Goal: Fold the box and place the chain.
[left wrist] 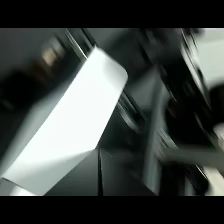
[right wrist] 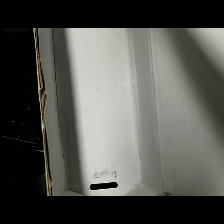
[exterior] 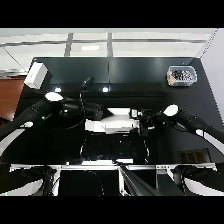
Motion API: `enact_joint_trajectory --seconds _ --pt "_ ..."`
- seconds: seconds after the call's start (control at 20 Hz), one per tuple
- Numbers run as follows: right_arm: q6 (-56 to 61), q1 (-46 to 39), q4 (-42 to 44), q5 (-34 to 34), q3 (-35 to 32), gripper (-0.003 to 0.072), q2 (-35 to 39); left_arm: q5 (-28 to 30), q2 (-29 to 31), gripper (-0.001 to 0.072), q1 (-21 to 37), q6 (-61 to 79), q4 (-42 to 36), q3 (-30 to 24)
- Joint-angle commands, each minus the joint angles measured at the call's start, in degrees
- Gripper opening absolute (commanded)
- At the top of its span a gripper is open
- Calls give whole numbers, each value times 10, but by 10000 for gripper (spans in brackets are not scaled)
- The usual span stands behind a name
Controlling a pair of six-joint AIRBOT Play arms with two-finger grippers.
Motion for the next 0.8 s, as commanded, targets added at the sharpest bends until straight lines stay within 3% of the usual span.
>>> enact_joint_trajectory --seconds 0.0,0.25,0.45,0.6,0.75 --pt "0 0 0 0 0 136 0 184 -9 23 -1 58 -45 -8" --pt "0 0 0 0 0 136 0 114 -66 23 -1 53 7 -8" --pt "0 0 0 0 0 136 0 100 -100 23 -14 26 32 -8" --pt "0 0 0 0 0 136 0 67 -86 22 -3 26 137 13" --pt "0 0 0 0 0 137 0 56 -32 22 29 -9 198 63"
